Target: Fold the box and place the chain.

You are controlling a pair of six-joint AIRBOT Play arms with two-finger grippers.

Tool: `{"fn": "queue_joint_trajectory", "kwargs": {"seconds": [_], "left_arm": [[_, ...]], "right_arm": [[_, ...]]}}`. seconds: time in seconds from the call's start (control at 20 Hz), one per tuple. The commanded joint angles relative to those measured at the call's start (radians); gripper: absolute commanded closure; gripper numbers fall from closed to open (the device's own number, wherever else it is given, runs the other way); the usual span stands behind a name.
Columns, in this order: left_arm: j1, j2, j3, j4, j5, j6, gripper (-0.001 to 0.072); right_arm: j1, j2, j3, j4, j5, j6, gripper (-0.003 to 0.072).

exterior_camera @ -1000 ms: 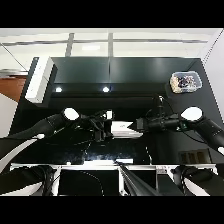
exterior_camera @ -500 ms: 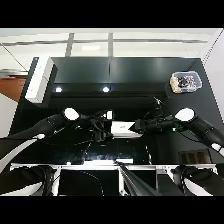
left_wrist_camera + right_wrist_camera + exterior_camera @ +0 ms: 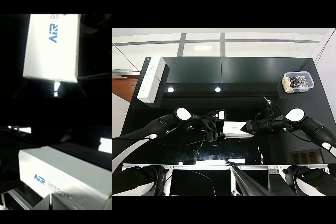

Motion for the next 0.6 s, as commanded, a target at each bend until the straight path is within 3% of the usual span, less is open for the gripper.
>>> {"fn": "queue_joint_trajectory", "kwargs": {"seconds": [0.0, 0.2, 0.5, 0.55], "left_arm": [[0.000, 0.000, 0.001, 0.000, -0.001, 0.000, 0.0247], [0.000, 0.000, 0.001, 0.000, -0.001, 0.000, 0.0246], [0.004, 0.018, 0.003, 0.027, 0.021, 0.000, 0.0232], [0.004, 0.028, 0.003, 0.026, 0.021, -0.001, 0.0115]], "right_arm": [[0.000, -0.002, -0.001, -0.013, -0.013, 0.000, 0.0642], [-0.001, 0.000, 0.001, -0.003, 0.014, -0.003, 0.0642], [-0.122, 0.109, 0.133, -0.005, 0.235, -0.026, 0.0642], [-0.163, 0.144, 0.159, -0.008, 0.262, -0.024, 0.0642]]}}
